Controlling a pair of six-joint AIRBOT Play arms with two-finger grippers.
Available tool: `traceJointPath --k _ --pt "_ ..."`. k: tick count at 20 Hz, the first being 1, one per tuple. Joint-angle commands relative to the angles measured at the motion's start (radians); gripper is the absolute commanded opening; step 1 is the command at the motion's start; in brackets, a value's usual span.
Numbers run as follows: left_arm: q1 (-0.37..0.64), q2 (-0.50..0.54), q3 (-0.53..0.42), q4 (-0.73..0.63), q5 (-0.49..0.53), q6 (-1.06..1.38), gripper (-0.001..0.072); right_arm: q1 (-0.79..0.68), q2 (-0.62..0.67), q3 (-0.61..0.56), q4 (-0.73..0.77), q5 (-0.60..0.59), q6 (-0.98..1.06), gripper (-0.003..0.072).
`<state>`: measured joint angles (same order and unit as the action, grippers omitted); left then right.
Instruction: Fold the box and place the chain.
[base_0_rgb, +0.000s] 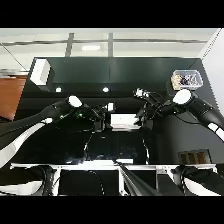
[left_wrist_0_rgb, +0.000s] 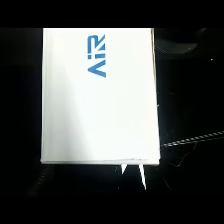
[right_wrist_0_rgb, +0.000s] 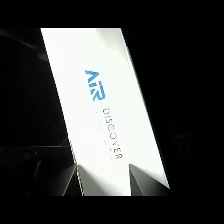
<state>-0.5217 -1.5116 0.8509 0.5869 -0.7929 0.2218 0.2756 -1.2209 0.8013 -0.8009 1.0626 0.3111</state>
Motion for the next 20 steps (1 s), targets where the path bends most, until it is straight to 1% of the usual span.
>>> traceJointPath --k 1,4,6,7,8,9,11,12,13,14,16,17,18,20 --pt "0.000 -0.001 0.000 0.000 0.000 -0.002 0.0332 -0.002 0.010 0.003 -0.001 -0.001 0.019 0.0374" --pt "0.000 -0.001 0.000 0.000 0.000 -0.002 0.0333 -0.006 0.067 0.043 0.001 0.014 0.127 0.0374" --pt "0.000 -0.001 0.000 0.000 0.000 -0.002 0.0333 -0.029 0.117 0.045 0.013 0.037 0.276 0.0374" --pt "0.000 -0.001 0.000 0.000 0.000 -0.002 0.0333 -0.049 0.123 0.044 0.017 0.076 0.400 0.0330" --pt "0.000 -0.001 0.000 0.000 0.000 -0.002 0.0333 -0.065 0.122 0.030 0.035 0.111 0.482 0.0097" --pt "0.000 -0.001 0.000 0.000 0.001 -0.002 0.0333 -0.076 0.122 -0.006 0.111 0.132 0.504 0.0010" --pt "0.000 -0.001 0.000 0.000 0.000 -0.002 0.0333 -0.080 0.120 -0.089 0.362 0.119 0.433 0.0005" --pt "0.000 -0.001 0.000 0.000 0.000 -0.002 0.0333 -0.080 0.109 -0.118 0.446 0.094 0.430 0.0005" --pt "0.000 -0.001 0.000 0.000 0.000 -0.002 0.0333 -0.080 0.090 -0.136 0.491 0.068 0.444 0.0005" --pt "0.000 -0.001 0.000 0.000 0.000 -0.002 0.0332 -0.080 0.067 -0.147 0.502 0.032 0.484 0.0006" --pt "0.000 -0.001 0.000 0.000 0.000 -0.002 0.0333 -0.080 0.020 -0.150 0.475 -0.041 0.604 0.0007" --pt "0.000 -0.001 0.000 0.000 0.000 -0.002 0.0333 -0.080 0.000 -0.150 0.463 -0.062 0.625 0.0008" --pt "0.000 -0.001 0.000 0.000 0.001 -0.002 0.0333 -0.080 -0.016 -0.150 0.449 -0.068 0.641 0.0012" --pt "0.000 -0.001 0.000 0.000 0.001 -0.002 0.0333 -0.079 -0.040 -0.150 0.369 -0.069 0.708 0.0012"
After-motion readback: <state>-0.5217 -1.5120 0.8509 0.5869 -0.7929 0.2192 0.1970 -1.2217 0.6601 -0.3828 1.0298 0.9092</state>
